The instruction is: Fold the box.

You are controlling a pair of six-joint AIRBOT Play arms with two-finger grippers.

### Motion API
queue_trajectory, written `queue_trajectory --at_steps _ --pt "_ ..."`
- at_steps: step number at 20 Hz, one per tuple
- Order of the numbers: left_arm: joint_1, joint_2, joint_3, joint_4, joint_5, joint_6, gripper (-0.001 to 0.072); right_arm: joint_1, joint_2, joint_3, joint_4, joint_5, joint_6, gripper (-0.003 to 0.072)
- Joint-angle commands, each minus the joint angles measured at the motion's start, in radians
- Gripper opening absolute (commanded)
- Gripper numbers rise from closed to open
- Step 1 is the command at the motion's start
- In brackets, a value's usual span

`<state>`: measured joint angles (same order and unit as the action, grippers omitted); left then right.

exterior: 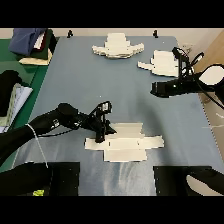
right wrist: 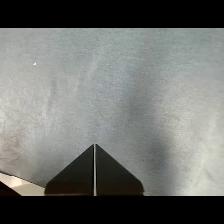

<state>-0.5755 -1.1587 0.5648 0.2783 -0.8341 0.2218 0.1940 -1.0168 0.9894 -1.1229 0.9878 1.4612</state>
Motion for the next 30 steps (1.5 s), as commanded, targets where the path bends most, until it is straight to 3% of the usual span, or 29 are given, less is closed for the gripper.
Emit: queue_trajectory --at_steps 1,5,10,24,30 --pt "-0.014 -0.001 -0.011 0.013 0.025 -0.021 0.0017 0.001 0.0 0.0 0.0 0.003 -0.007 0.0015" --pt "-0.013 -0.001 -0.018 0.016 0.01 -0.037 0.0017 0.001 0.0 0.0 0.0 0.007 -0.014 0.0015" --pt "-0.016 0.001 -0.018 0.015 0.085 -0.037 0.0017 0.001 0.0 0.0 0.001 0.007 -0.023 0.0015" --pt "-0.046 0.006 -0.03 0.019 0.047 -0.108 0.0018 0.001 0.001 0.0 0.0 0.037 -0.041 0.0006" --pt "-0.046 0.005 -0.03 0.014 0.047 -0.106 0.0017 0.001 0.074 0.0 -0.077 0.201 0.032 0.0002"
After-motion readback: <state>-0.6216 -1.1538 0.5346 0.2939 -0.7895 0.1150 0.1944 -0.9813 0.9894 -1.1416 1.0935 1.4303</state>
